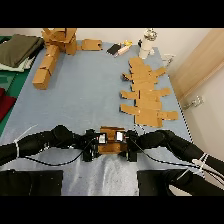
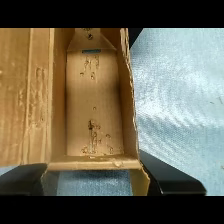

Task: Fold the box.

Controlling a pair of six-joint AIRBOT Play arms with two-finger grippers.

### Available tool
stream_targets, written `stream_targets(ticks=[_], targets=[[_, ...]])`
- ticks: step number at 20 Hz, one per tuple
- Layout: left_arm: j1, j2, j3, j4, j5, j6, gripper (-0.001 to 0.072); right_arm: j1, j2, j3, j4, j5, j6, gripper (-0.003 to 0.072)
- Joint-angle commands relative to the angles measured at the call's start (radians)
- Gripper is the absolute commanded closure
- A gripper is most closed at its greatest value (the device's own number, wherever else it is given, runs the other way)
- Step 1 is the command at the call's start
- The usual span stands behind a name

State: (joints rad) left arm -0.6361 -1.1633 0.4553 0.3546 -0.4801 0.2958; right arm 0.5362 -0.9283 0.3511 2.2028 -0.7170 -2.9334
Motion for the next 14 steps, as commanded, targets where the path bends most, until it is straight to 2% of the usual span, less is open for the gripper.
stream_targets(ticks=[1,10,12,14], targets=[[0.000,-0.001,0.001,0.002,-0.002,0.000,0.0149,0.000,0.000,0.000,0.000,0.001,0.001,0.0165],[0.000,-0.001,0.001,0.002,-0.002,0.000,0.0150,-0.001,0.000,0.000,-0.002,0.001,0.001,0.0166],[0.000,-0.001,0.001,0.002,-0.002,0.000,0.0149,-0.001,0.000,0.000,-0.053,0.000,0.000,0.0165],[0.000,-0.001,0.001,0.002,-0.002,0.000,0.0149,0.000,0.001,0.000,-0.026,-0.008,0.000,0.0165]])
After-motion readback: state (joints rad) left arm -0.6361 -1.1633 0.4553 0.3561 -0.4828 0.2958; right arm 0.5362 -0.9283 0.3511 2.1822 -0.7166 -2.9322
